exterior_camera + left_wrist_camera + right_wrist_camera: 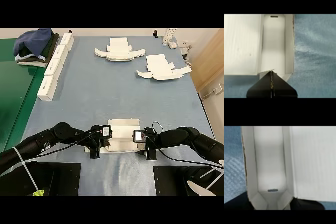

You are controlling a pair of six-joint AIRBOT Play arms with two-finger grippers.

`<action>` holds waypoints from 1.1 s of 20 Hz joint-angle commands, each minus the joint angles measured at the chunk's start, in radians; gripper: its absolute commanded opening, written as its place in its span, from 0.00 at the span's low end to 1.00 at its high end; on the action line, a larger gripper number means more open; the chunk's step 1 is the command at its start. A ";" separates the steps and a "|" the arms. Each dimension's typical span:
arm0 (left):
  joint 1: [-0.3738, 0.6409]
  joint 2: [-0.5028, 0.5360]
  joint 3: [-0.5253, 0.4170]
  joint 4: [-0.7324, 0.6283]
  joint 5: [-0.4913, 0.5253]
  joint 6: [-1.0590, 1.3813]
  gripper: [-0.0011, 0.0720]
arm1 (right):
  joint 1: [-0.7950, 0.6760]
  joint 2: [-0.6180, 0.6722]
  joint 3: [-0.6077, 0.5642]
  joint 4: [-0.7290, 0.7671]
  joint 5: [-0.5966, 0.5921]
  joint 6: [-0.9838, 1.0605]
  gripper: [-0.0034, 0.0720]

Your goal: Fold the box.

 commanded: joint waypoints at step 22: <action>0.128 0.117 0.001 0.245 -0.201 -0.166 0.59 | 0.001 0.000 0.000 0.001 0.000 0.000 0.64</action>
